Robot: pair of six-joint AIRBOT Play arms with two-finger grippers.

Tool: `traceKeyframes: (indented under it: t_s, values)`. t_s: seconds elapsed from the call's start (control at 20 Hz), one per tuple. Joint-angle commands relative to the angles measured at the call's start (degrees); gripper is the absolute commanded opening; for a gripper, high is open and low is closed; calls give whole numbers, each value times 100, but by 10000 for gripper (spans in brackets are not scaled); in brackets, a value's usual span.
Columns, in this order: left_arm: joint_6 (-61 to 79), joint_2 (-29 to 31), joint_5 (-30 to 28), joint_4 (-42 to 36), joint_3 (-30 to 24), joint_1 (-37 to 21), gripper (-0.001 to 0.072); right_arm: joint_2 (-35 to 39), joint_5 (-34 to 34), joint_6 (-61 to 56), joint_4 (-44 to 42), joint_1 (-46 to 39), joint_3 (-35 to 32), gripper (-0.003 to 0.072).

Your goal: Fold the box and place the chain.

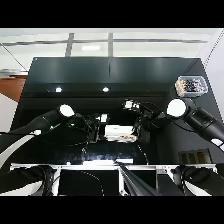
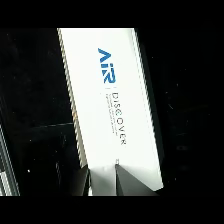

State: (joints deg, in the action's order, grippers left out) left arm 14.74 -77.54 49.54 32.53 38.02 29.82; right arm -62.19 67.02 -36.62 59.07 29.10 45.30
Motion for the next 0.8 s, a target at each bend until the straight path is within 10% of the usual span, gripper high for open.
traceKeyframes:
  t_s: [0.0, 0.75]
  values:
    - [0, -4, 2, 0, 2, 4, 480, -4, 9, -9, 13, 7, -4, 159]
    - [0, -4, 2, 0, 2, 4, 480, -4, -133, -245, 236, 374, -179, 202]
